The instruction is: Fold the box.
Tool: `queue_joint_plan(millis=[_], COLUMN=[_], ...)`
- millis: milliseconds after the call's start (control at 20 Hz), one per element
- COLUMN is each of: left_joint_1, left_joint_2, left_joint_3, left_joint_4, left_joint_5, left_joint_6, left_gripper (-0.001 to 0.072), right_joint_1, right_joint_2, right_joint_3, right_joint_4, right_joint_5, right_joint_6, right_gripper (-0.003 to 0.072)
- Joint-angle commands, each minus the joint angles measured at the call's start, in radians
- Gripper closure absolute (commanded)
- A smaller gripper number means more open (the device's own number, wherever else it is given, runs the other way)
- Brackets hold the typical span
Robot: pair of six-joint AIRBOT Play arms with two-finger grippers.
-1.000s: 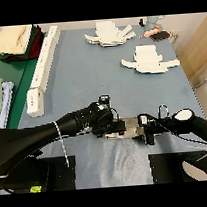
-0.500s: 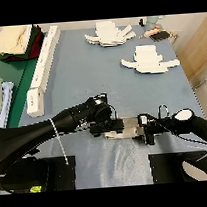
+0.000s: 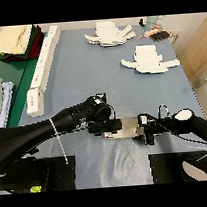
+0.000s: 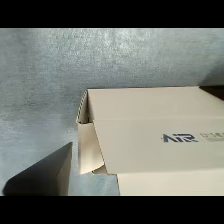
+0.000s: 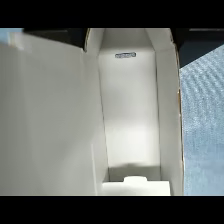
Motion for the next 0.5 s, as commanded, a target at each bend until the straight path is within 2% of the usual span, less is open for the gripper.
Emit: queue_joint_plan(millis=[0, 50, 150, 200, 300, 450], left_joint_1=[-0.001, -0.001, -0.001, -0.001, -0.002, -0.002], left_joint_2=[-0.036, -0.048, -0.055, -0.055, -0.055, -0.055], left_joint_3=[0.0, 0.0, 0.0, 0.001, 0.001, 0.001], left_joint_4=[0.023, 0.019, 0.024, 0.025, 0.028, 0.028], left_joint_5=[0.021, 0.022, 0.03, 0.033, 0.031, 0.027], left_joint_6=[-0.006, -0.006, -0.006, -0.007, -0.008, -0.008], left_gripper=[0.0305, 0.0306, 0.0493, 0.0493, 0.0596, 0.0596], right_joint_1=[0.0, 0.0, 0.0, 0.0, 0.0, 0.0], right_joint_2=[0.0, 0.0, 0.0, 0.0, 0.0, 0.0], right_joint_3=[0.001, 0.001, 0.001, 0.001, 0.001, 0.001], right_joint_4=[0.0, 0.0, 0.0, 0.0, 0.0, 0.0], right_joint_5=[0.0, 0.0, 0.0, 0.0, 0.0, 0.0], right_joint_6=[0.0, 0.0, 0.0, 0.0, 0.0, 0.0], right_gripper=[0.0228, 0.0228, 0.0228, 0.0228, 0.0228, 0.0228])
